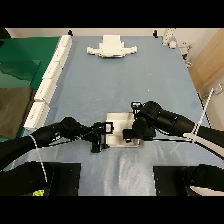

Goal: Fold the box.

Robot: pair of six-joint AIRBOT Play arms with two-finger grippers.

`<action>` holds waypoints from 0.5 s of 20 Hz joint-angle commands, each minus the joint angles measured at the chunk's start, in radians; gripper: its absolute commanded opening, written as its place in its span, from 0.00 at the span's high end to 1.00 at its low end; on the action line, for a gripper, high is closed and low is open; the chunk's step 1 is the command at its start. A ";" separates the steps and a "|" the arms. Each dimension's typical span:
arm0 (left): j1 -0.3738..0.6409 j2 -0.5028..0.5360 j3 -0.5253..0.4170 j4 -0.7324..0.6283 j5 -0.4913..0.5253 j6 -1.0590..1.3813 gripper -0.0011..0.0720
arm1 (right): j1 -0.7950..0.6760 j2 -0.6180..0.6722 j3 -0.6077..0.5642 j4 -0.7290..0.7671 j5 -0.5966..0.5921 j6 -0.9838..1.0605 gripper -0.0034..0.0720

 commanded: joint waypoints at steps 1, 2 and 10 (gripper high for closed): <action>0.000 0.000 0.000 0.000 0.000 0.000 0.40 | 0.000 0.002 0.008 0.019 -0.026 0.003 0.05; 0.000 0.000 0.000 0.000 0.000 0.000 0.40 | -0.001 0.002 0.020 0.019 -0.051 0.003 0.06; 0.000 0.000 0.000 0.000 0.000 0.000 0.40 | -0.004 0.084 0.272 -0.219 -0.365 -0.076 0.10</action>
